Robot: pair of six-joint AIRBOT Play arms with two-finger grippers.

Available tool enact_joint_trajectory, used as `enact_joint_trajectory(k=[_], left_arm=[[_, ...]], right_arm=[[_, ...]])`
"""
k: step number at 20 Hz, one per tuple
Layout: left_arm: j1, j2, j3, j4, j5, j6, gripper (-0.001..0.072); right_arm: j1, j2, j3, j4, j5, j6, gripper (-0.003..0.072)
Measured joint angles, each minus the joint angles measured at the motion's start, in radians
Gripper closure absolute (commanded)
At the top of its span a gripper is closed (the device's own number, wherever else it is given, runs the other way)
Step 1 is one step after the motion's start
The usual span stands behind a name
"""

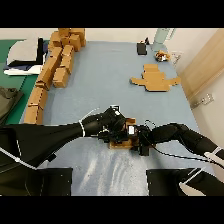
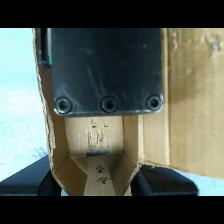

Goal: Fold the box.

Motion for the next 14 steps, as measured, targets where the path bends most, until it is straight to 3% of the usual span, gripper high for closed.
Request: enact_joint_trajectory(k=[1,10,11,12,14], left_arm=[[0.0,0.0,0.003,0.0,-0.01,0.003,0.0057],[0.005,0.019,0.025,0.008,-0.04,0.022,0.0058],[0.008,0.024,0.026,0.004,-0.044,0.022,0.0078],[0.013,0.027,0.026,0.005,-0.05,0.022,0.0181],[0.022,0.035,0.026,0.014,-0.059,0.024,0.0179]], right_arm=[[0.0,0.0,0.0,0.0,0.0,0.0,0.0208],[0.0,0.0,0.0,0.0,0.0,0.0,0.0208],[0.0,0.0,0.0,0.0,0.0,0.0,0.0208],[0.0,0.0,0.0,0.0,0.0,0.0,0.0208],[0.0,0.0,0.0,0.0,0.0,0.0,0.0208]])
